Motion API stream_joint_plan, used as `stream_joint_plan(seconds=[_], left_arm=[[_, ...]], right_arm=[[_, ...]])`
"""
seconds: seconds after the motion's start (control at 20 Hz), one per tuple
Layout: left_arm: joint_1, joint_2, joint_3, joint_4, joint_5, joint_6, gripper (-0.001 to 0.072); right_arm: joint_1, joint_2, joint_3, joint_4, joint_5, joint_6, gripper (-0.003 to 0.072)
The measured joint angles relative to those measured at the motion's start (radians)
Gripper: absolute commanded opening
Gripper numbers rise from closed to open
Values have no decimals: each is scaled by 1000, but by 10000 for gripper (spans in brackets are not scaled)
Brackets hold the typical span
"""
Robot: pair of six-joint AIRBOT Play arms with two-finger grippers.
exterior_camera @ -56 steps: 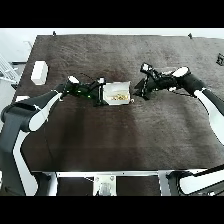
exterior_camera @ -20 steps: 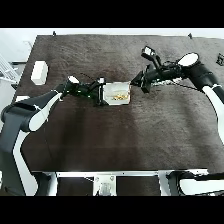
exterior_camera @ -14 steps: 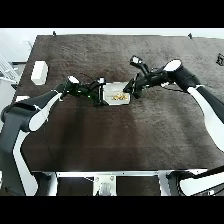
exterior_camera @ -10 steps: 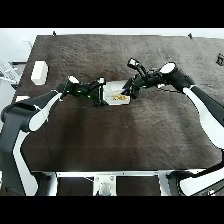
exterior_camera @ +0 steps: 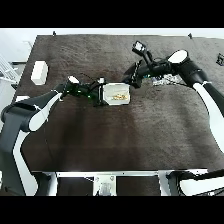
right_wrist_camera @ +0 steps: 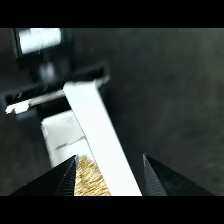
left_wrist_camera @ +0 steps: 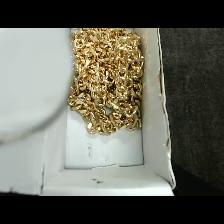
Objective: Fold the box and place the chain.
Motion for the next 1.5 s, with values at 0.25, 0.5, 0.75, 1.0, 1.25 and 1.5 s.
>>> stream_joint_plan(seconds=[0.25,0.5,0.75,1.0,1.25,1.5], left_arm=[[0,0,0,0,0,0,527],[0,0,0,0,0,0,527],[0,0,0,0,0,0,527],[0,0,0,0,0,0,527],[0,0,0,0,0,0,527],[0,0,0,0,0,0,527]], right_arm=[[-10,-20,16,-1,-122,-8,192],[-19,-106,21,-2,-148,-15,122],[-26,-160,43,-1,-43,-27,122],[-29,-175,52,-1,99,-34,157],[-29,-178,54,27,189,-41,194],[-27,-188,54,58,220,-61,202]])
